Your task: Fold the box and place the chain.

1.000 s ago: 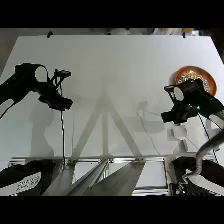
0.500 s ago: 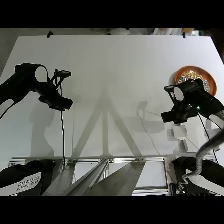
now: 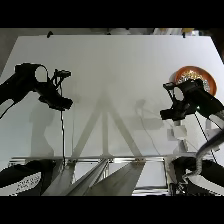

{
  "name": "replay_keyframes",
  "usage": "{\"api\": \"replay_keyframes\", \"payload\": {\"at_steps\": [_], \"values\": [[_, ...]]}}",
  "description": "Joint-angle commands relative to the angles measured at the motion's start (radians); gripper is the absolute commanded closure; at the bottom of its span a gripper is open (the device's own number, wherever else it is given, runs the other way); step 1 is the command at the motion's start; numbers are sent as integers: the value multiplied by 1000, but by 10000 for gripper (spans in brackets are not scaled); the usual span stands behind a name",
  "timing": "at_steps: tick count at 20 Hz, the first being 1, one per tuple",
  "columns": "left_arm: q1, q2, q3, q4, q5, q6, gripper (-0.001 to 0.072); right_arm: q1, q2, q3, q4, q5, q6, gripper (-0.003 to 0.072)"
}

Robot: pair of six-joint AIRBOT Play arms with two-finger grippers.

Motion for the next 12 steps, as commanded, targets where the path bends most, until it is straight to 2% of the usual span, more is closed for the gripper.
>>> {"api": "replay_keyframes", "payload": {"at_steps": [1, 3, 6, 10, 11, 12], "values": [[-1, 0, 0, 0, 0, 0, 701, 0, 1, 0, -50, -149, -40, 671], [-1, 1, 0, 0, 0, 0, 701, -2, 1, 0, -157, -155, -160, 672], [-1, 1, 0, 0, 0, 0, 701, -50, 1, 0, -372, -53, -157, 672], [-1, 1, 0, 0, 0, 0, 701, -294, 1, 0, -377, 6, -161, 663], [-1, 1, 0, 0, 0, 0, 701, -366, 1, 0, -376, 6, -161, 542], [-1, 1, 0, 0, 0, 0, 701, -427, 1, 0, -372, 10, -161, 324]]}}
